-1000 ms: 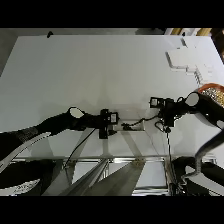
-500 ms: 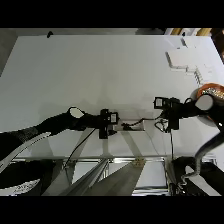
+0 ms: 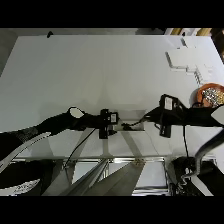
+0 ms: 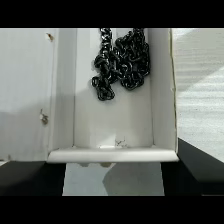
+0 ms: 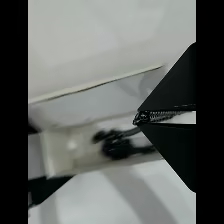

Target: Fold the box and place the chain.

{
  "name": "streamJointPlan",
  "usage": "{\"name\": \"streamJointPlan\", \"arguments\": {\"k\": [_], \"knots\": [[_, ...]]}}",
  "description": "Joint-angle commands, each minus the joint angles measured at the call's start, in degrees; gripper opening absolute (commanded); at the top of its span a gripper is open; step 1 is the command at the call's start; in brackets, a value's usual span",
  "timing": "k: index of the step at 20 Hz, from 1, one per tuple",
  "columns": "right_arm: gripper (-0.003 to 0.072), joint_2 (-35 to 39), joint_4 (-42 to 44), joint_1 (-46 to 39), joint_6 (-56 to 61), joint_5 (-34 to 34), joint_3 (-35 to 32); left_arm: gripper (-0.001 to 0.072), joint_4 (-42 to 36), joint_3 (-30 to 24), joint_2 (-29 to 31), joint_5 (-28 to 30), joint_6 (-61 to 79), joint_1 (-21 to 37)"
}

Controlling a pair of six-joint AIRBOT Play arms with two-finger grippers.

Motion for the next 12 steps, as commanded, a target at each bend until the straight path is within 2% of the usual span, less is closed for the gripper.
{"name": "streamJointPlan", "arguments": {"k": [1,4,8,9,10,11,12], "knots": [[0.0017,-0.22,4.5,10.49,0.15,-8.61,-0.02,0.0205,0.0,0.0,0.04,0.0,0.0,0.02],[0.0017,-5.09,3.56,17.27,0.22,-15.39,-0.02,0.0205,0.0,0.0,0.04,0.0,0.0,0.02],[0.0019,-13.66,0.5,19.3,0.76,-16.76,-0.02,0.0205,0.0,0.0,0.04,0.02,0.0,0.02],[0.0056,-14.67,-1.22,19.3,0.76,-17.07,-0.02,0.0205,0.0,0.0,0.04,0.02,0.0,0.02],[0.0152,-14.78,-3.23,19.28,0.76,-17.51,0.0,0.0205,0.0,0.0,0.04,0.02,0.0,0.02],[0.0217,-14.21,-5.07,19.19,0.76,-17.55,0.07,0.0205,0.0,0.0,0.04,0.02,0.0,0.02],[0.0224,-12.9,-6.21,18.71,0.76,-16.94,0.11,0.0205,0.0,0.0,0.04,0.02,0.0,0.02]]}}
